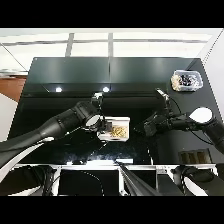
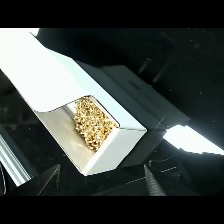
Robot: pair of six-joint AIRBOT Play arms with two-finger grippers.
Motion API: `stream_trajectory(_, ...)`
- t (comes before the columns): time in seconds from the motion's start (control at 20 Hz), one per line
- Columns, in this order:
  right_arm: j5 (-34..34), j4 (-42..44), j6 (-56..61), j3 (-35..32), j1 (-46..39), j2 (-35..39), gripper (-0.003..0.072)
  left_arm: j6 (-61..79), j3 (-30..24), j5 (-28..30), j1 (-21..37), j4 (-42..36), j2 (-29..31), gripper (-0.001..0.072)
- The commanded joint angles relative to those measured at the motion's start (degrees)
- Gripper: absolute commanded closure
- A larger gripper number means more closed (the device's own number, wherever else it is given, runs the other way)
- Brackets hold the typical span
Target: Fold the box and place the chain.
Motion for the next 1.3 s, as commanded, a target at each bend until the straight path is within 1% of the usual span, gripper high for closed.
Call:
stream_trajectory(0.0,-1.14,-0.07,0.02,0.02,-0.04,0.02,0.0072,13.38,1.18,-9.35,0.20,5.07,4.76,0.0300)
stream_trajectory(0.1,-1.97,-0.07,0.02,0.02,-0.04,0.02,0.0072,19.08,1.14,-17.18,0.66,9.42,8.04,0.0300)
stream_trajectory(0.15,-2.56,-0.04,0.02,0.02,-0.04,0.02,0.0072,21.99,0.79,-18.95,0.94,11.45,9.88,0.0300)
stream_trajectory(0.2,-3.10,-0.04,0.02,0.02,-0.04,0.02,0.0072,24.94,-0.13,-19.45,1.77,13.42,12.20,0.0301)
stream_trajectory(0.25,-3.45,-0.07,0.02,0.02,-0.04,0.02,0.0072,26.67,-1.27,-19.34,3.43,14.62,14.36,0.0301)
stream_trajectory(0.3,-3.58,-0.07,0.02,0.02,-0.04,0.02,0.0072,26.95,-2.93,-18.56,6.43,14.91,16.65,0.0301)
stream_trajectory(0.4,-3.54,-0.07,0.02,0.02,-0.04,0.02,0.0072,27.28,-7.17,-14.95,14.99,13.49,20.90,0.0303)
stream_trajectory(0.45,-3.56,-0.07,0.02,0.02,-0.04,0.02,0.0072,28.09,-9.35,-12.31,19.96,10.84,22.60,0.0306)
stream_trajectory(0.5,-3.63,-0.09,0.02,0.02,-0.04,0.02,0.0072,30.95,-11.61,-8.83,25.57,5.35,24.11,0.0327)
stream_trajectory(0.55,-3.69,-0.07,0.02,0.02,-0.04,0.02,0.0072,35.87,-13.68,-4.61,30.58,-2.38,25.33,0.0407)
stream_trajectory(0.6,-3.67,-0.07,0.02,0.02,-0.04,0.02,0.0072,45.24,-15.87,-0.04,35.43,-13.35,26.47,0.0448)
stream_trajectory(0.65,-3.63,-0.07,0.02,0.02,-0.04,0.02,0.0072,56.15,-17.70,3.19,38.77,-24.41,27.15,0.0447)
stream_trajectory(0.7,-3.63,-0.07,0.02,0.02,-0.04,0.02,0.0072,68.54,-19.26,4.79,40.94,-34.03,27.28,0.0445)
stream_trajectory(0.75,-3.61,-0.07,0.02,0.02,-0.04,0.02,0.0072,76.72,-20.15,6.19,41.57,-38.42,26.86,0.0440)
stream_trajectory(0.8,-3.61,-0.07,0.02,0.02,-0.04,0.02,0.0072,81.33,-20.59,8.61,41.24,-39.04,26.27,0.0430)
stream_trajectory(0.85,-3.61,-0.07,0.04,0.02,-0.04,0.02,0.0072,82.44,-20.61,9.97,40.70,-39.01,25.57,0.0404)
stream_trajectory(0.9,-3.63,-0.07,0.04,0.02,-0.04,0.02,0.0072,83.69,-20.61,11.58,40.13,-38.99,24.76,0.0257)
stream_trajectory(0.95,-3.67,-0.09,0.02,0.02,-0.04,0.02,0.0072,86.49,-20.61,12.96,39.39,-38.40,23.87,-0.0001)
stream_trajectory(1.05,-3.82,-0.66,0.02,0.02,-0.04,0.02,0.0072,95.19,-20.61,15.37,37.48,-36.20,21.97,-0.0004)
stream_trajectory(1.1,-3.85,-0.98,0.04,0.02,-0.04,0.02,0.0072,99.45,-20.61,16.81,36.41,-36.46,20.90,-0.0002)
stream_trajectory(1.15,-3.82,-1.20,0.04,0.02,-0.04,0.02,0.0072,103.60,-20.61,17.05,35.17,-37.75,20.15,0.0000)
stream_trajectory(1.2,-3.78,-1.22,0.04,0.02,-0.04,0.02,0.0072,107.16,-20.61,15.58,34.10,-38.58,20.04,0.0000)
stream_trajectory(1.25,-3.45,-1.16,0.22,0.02,-0.04,0.02,0.0072,110.44,-20.57,12.46,33.11,-39.06,20.35,0.0001)
